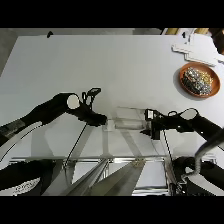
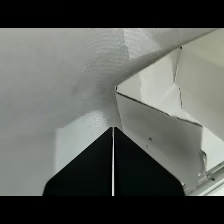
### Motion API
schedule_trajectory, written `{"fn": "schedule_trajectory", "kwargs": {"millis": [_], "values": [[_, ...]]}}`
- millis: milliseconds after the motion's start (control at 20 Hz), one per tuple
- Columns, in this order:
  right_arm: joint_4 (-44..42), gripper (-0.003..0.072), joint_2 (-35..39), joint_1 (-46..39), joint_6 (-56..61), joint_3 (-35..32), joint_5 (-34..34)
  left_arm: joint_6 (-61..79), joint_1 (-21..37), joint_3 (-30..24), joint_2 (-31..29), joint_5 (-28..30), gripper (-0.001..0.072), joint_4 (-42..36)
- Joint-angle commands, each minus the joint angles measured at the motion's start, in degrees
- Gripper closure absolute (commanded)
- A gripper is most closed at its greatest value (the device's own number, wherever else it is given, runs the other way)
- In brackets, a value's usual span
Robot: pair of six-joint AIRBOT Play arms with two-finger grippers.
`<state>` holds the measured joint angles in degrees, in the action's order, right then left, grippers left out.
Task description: Fold the box and place the chain.
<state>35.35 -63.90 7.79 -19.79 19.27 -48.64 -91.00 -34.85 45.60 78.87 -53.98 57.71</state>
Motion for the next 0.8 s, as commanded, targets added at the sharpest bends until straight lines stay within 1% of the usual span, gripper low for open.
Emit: {"fn": "schedule_trajectory", "kwargs": {"millis": [0, 200, 350, 450, 600, 700, 750], "values": [[0.0, 0.0287, 0.0, 0.0, 0.0, 0.0, 0.0, -0.7, 0.1, -0.4, 2.9, 1.6, 0.0704, -4.0], [0.0, 0.0287, 0.0, 0.0, 0.0, 0.0, 0.0, 1.2, 0.1, -0.3, 2.0, 1.9, 0.0705, -7.8], [0.0, 0.0287, 0.0, 0.0, 0.0, 0.0, 0.0, 1.4, -0.3, -0.3, -0.7, 2.5, 0.0704, -8.2], [0.0, 0.0287, 0.0, 0.0, 0.0, 0.0, 0.0, 1.4, -1.0, -0.3, -2.3, 3.7, 0.0704, -8.7], [0.0, 0.0287, 0.0, 0.0, 0.0, 0.0, 0.0, 1.4, -2.8, 0.1, -2.6, 5.0, 0.0690, -10.6], [0.0, 0.0287, 0.0, 0.0, 0.0, 0.0, 0.0, 0.9, -4.0, 0.6, -2.6, 5.9, 0.0580, -10.8], [0.0, 0.0287, 0.0, 0.0, 0.0, 0.0, 0.0, 0.9, -4.5, 0.7, -2.6, 5.9, 0.0558, -10.8]]}}
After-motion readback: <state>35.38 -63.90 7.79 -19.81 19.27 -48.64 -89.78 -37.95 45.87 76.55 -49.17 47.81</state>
